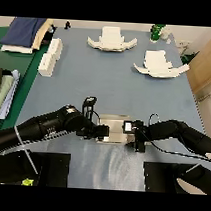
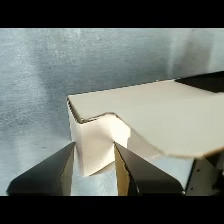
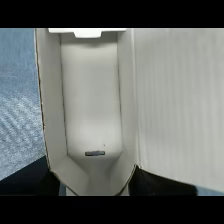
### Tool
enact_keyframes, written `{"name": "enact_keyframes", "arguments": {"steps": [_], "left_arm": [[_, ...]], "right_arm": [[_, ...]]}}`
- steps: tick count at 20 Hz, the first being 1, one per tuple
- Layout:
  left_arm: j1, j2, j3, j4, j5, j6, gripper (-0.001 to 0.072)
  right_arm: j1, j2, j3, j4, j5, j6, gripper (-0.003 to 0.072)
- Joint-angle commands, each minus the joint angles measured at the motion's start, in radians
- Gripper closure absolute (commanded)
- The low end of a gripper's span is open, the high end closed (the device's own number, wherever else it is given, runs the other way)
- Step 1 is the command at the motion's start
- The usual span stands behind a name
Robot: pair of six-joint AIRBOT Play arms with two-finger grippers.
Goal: Fold the box.
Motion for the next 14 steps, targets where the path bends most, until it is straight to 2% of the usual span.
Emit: {"name": "enact_keyframes", "arguments": {"steps": [1,8,12,14], "left_arm": [[-0.033,-0.082,0.073,0.1,-0.087,-0.112,0.0351],[-0.066,-0.224,0.187,0.155,-0.182,-0.169,0.0351],[-0.101,-0.298,0.249,0.222,-0.269,-0.241,0.0352],[-0.105,-0.326,0.266,0.224,-0.276,-0.247,0.0352]], "right_arm": [[0.001,0.001,0.0,0.0,0.0,0.0,0.0192],[0.001,0.001,0.0,0.0,0.0,0.0,0.0192],[0.001,0.001,0.0,0.0,0.0,0.0,0.0192],[0.001,0.001,0.0,0.0,0.0,0.0,0.0192]]}}
